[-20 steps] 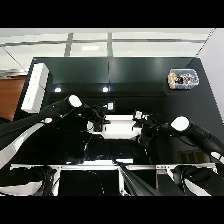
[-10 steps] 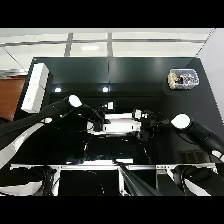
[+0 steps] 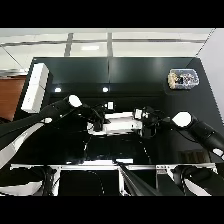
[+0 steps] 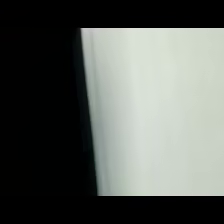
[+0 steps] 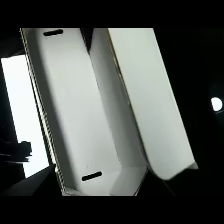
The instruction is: Fold the box and place the chain.
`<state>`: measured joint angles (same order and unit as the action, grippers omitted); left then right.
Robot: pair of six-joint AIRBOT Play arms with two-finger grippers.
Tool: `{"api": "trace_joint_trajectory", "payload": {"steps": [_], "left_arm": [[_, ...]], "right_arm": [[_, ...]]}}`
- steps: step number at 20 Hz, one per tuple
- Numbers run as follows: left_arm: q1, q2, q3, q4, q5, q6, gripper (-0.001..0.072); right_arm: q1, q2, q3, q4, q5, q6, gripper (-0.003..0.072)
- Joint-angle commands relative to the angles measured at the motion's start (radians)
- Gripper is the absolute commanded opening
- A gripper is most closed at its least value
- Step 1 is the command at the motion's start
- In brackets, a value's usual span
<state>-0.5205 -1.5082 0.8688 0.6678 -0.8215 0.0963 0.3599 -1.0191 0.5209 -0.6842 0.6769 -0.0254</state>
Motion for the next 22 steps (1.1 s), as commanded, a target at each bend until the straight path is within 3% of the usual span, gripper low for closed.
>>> {"api": "trace_joint_trajectory", "payload": {"steps": [1, 11, 22], "left_arm": [[0.0, 0.0, 0.0, 0.001, -0.002, 0.001, 0.0023], [0.0, 0.0, 0.0, 0.001, -0.002, 0.001, 0.0023], [0.0, 0.0, 0.0, 0.002, -0.002, 0.001, 0.0023]], "right_arm": [[-0.043, 0.001, 0.002, -0.007, 0.007, 0.014, 0.0701], [-0.005, -0.111, 0.001, 0.112, 0.065, -0.235, 0.0701], [-0.005, -0.201, 0.001, 0.105, 0.071, -0.264, 0.0701]]}}
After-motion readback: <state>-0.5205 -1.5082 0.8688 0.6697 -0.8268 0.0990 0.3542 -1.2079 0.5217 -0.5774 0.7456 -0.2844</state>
